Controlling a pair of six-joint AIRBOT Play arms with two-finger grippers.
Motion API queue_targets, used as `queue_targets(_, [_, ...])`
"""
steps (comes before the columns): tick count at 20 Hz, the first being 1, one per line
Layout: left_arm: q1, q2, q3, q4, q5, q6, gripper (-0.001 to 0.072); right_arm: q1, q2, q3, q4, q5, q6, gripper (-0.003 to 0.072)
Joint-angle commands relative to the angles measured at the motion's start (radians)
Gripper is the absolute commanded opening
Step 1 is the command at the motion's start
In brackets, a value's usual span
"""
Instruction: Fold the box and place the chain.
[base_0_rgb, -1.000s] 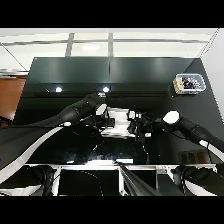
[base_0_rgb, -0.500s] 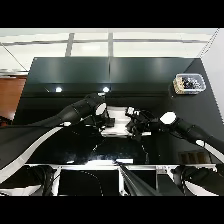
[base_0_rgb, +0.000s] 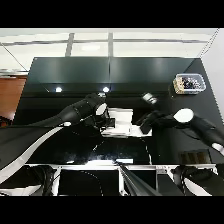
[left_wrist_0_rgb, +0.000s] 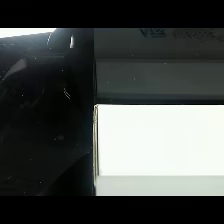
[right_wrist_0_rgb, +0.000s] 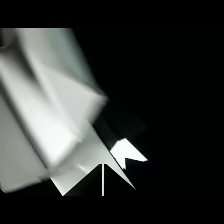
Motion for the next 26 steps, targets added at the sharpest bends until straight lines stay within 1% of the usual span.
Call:
queue_targets(1, [0.001,0.000,0.001,0.003,-0.002,-0.001,0.0030,-0.266,0.128,-0.011,-0.250,0.201,0.627,0.0012])
queue_targets(3, [0.001,0.000,0.001,0.003,-0.001,-0.001,0.0030,-0.385,0.121,-0.042,-0.248,0.216,0.717,0.0012])
queue_targets(4, [0.001,0.000,0.001,0.003,-0.002,-0.001,0.0030,-0.411,0.106,-0.058,-0.246,0.220,0.739,0.0012])
queue_targets(5, [0.001,0.000,0.001,0.003,-0.002,-0.001,0.0030,-0.422,0.075,-0.073,-0.215,0.238,0.749,0.0012])
queue_targets(6, [0.001,0.000,0.001,0.003,-0.002,-0.001,0.0030,-0.415,0.036,-0.086,-0.153,0.256,0.722,0.0012])
queue_targets(9, [0.001,0.000,0.001,0.003,-0.002,-0.001,0.0030,-0.333,-0.108,-0.094,0.144,0.291,0.475,0.0012])
queue_targets(11, [0.001,0.000,0.001,0.003,-0.003,-0.001,0.0030,-0.269,-0.203,-0.092,0.267,0.293,0.386,0.0012])
queue_targets(13, [0.001,0.000,0.001,0.003,-0.003,-0.001,0.0030,-0.225,-0.241,-0.076,0.328,0.304,0.323,0.0013])
queue_targets(15, [0.001,0.000,0.001,0.003,-0.003,-0.001,0.0030,-0.214,-0.241,-0.040,0.326,0.326,0.320,0.0016])
queue_targets(16, [0.001,0.000,0.001,0.003,-0.003,-0.001,0.0030,-0.214,-0.240,-0.012,0.324,0.362,0.309,0.0044])
queue_targets(17, [0.001,0.000,0.001,0.003,-0.003,-0.001,0.0030,-0.214,-0.240,0.016,0.323,0.401,0.304,0.0335])
queue_targets(18, [0.001,0.000,0.001,0.003,-0.004,-0.001,0.0030,-0.214,-0.240,0.040,0.319,0.435,0.304,0.0573])
queue_targets(19, [0.001,0.000,0.001,0.003,-0.004,-0.001,0.0030,-0.214,-0.240,0.064,0.315,0.463,0.305,0.0621])
queue_targets(22, [0.001,0.000,0.001,0.003,-0.004,-0.001,0.0030,-0.192,-0.240,0.090,0.317,0.476,0.332,0.0620])
queue_targets(26, [0.001,0.000,0.001,0.003,-0.006,-0.001,0.0030,-0.079,-0.240,0.093,0.241,0.406,0.418,0.0620])
